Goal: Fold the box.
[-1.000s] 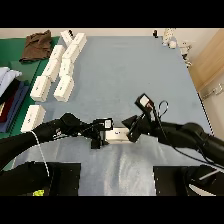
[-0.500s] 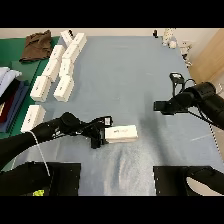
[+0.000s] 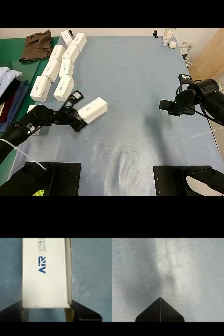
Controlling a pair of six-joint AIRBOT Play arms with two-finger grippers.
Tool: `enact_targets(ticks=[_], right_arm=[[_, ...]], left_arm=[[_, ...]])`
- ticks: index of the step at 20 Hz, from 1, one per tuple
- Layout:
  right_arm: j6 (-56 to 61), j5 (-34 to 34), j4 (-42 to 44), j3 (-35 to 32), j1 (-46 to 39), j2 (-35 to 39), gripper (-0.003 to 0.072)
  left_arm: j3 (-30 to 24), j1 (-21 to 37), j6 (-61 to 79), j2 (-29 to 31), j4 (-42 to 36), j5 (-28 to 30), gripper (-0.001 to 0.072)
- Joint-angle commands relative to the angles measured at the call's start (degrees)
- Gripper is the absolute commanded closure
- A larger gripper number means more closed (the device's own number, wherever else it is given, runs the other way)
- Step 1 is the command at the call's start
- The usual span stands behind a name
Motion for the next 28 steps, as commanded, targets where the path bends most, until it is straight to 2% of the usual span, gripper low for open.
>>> enact_targets(ticks=[1,4,8,14,20,24,28], right_arm=[[0.4,-0.3,-0.1,0.1,-0.1,0.0,0.068],[0.4,-0.3,-0.1,0.1,-0.1,0.0,0.068],[0.4,-0.3,-0.1,0.0,-0.1,0.0,0.068],[0.4,-0.3,-0.1,0.0,-0.1,0.0,0.068],[0.4,-0.3,-0.1,0.0,-0.1,0.0,0.068],[0.4,-0.3,-0.1,0.0,-0.1,0.0,0.068],[0.4,-0.3,-0.1,0.0,-0.1,0.0,0.068]], left_arm=[[0.1,12.6,-13.6,2.1,7.5,-3.4,0.0252],[0.1,19.6,-13.6,2.2,8.2,-7.7,0.0252],[0.1,25.0,-13.8,3.1,11.6,-12.4,0.0252],[0.0,32.3,-15.0,8.0,17.1,-12.1,0.0252],[-0.2,32.5,-13.0,5.9,14.6,-9.2,0.0251],[-0.2,32.5,-13.0,2.3,13.6,-8.7,0.0252],[-0.2,32.5,-13.0,-0.6,9.2,-7.8,0.0252]])
